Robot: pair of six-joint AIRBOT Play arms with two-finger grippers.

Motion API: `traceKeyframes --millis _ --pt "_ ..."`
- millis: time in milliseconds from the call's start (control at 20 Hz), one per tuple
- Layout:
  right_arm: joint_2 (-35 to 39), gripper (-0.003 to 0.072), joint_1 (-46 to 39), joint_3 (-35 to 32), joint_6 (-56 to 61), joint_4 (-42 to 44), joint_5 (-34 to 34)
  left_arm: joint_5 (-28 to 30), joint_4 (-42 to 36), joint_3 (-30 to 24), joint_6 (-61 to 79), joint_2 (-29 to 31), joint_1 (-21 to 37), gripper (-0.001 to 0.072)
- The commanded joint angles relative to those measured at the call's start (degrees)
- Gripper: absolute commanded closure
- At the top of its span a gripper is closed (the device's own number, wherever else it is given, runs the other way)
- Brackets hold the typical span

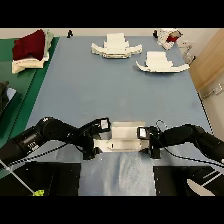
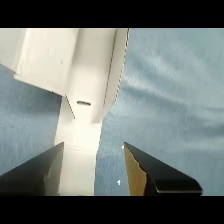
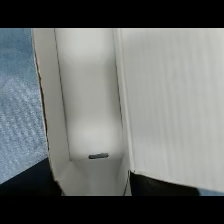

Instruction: Fold the box.

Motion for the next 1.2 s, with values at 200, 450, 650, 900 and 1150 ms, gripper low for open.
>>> traceKeyframes --millis 200,450,650,900,1150 --pt "0.0 0.0197 0.0 0.0 0.0 0.0 0.0 8.9 -8.0 -4.5 19.8 -4.8 1.7 0.0050" --pt "0.0 0.0197 0.0 0.0 0.0 0.0 0.0 13.0 -20.3 -4.3 31.1 -10.2 1.7 0.0084" --pt "0.0 0.0197 0.0 0.0 0.0 0.0 0.0 11.4 -21.5 -4.3 32.7 -12.1 1.7 0.0544" --pt "0.0 0.0197 0.0 0.0 0.0 0.0 0.0 11.7 -27.7 -4.3 38.6 -13.4 1.7 0.0606" --pt "0.0 0.0197 0.0 0.0 0.0 0.0 0.0 15.8 -34.4 -4.3 42.8 -15.5 -0.8 0.0605"
